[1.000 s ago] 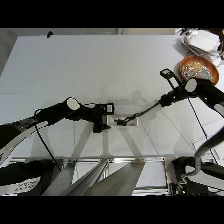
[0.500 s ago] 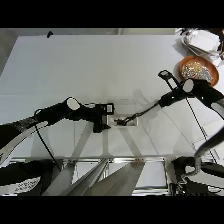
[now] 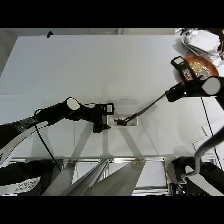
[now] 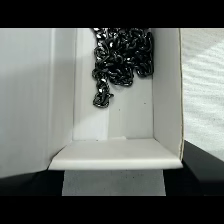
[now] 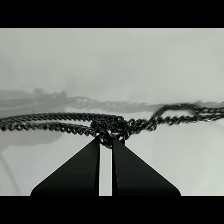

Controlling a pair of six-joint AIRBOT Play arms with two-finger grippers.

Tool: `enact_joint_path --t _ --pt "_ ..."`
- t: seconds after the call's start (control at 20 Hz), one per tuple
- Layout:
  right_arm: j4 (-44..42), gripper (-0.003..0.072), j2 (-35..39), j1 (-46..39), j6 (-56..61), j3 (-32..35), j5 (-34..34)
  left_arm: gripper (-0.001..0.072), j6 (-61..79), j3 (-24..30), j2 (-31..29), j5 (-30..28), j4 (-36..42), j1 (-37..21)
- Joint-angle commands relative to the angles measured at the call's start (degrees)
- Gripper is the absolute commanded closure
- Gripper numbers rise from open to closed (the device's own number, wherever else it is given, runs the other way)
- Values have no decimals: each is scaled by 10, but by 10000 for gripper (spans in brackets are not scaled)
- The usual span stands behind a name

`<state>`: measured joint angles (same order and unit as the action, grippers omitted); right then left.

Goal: Fold the box and place the chain.

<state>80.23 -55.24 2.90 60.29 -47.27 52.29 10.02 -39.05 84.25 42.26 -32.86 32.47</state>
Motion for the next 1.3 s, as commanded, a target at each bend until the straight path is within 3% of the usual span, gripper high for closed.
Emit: enact_joint_path --t 0.0,0.2,0.55,0.8,0.9,1.25 --pt "-29 672 112 0 12 0 27 434 0 0 0 0 0 0" --pt "-133 672 223 0 10 0 23 434 0 0 0 0 0 0" --pt "-180 672 327 0 11 0 14 434 0 0 0 0 0 0" --pt "-208 672 329 0 9 0 90 434 0 0 0 0 0 0" --pt "-257 670 322 0 9 1 125 434 0 0 0 0 0 0" --pt "-410 671 302 0 -54 61 117 434 0 0 0 0 0 0"
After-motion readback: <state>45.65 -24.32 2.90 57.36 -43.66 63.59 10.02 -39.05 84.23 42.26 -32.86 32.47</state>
